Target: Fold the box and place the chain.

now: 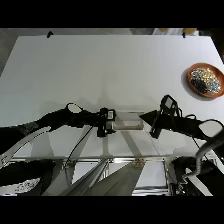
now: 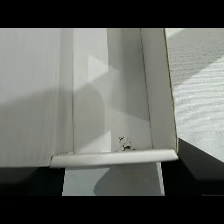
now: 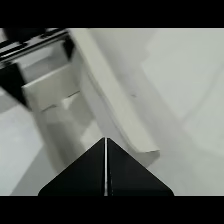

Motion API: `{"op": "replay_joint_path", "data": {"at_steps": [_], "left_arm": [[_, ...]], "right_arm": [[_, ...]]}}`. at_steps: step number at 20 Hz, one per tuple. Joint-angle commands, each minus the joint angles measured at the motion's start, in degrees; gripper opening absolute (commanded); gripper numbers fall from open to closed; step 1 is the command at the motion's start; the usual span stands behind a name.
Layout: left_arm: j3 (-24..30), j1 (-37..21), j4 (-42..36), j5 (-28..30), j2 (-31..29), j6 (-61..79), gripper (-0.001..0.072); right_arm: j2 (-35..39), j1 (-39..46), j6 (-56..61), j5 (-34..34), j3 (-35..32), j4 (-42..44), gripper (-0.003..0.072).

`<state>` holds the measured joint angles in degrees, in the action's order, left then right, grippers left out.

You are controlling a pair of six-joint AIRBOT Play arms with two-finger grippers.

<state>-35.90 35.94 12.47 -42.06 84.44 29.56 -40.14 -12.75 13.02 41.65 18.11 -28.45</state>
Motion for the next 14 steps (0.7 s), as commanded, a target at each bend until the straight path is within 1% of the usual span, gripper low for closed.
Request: {"op": "replay_joint_path", "data": {"at_steps": [1, 2, 4, 10, 12, 14], "left_arm": [[-0.04, 0.0, 0.0, 0.02, 0.0, 0.0, 0.0275], [-0.04, 0.0, 0.0, 0.02, 0.0, 0.0, 0.0275], [-0.04, 0.0, 0.0, 0.0, 0.0, 0.0, 0.0275], [-0.04, 0.0, 0.0, 0.02, 0.0, 0.0, 0.0275], [-0.04, 0.0, 0.0, 0.0, 0.0, 0.0, 0.0275], [-0.04, 0.0, 0.0, 0.0, 0.0, 0.0, 0.0275]], "right_arm": [[-12.76, -0.04, -3.02, -12.76, 0.04, 9.75, 0.0016], [-14.84, -0.04, -3.02, -13.49, 0.04, 10.49, 0.0016], [-17.57, -0.04, -2.97, -12.5, 0.04, 9.35, 0.0016], [-17.99, -0.04, 3.85, -9.97, 0.39, 1.31, 0.0016], [-17.27, -0.02, 8.87, -6.32, 3.26, -5.11, 0.0016], [-15.39, -0.04, 15.39, -0.76, 8.74, -13.84, 0.0016]]}}
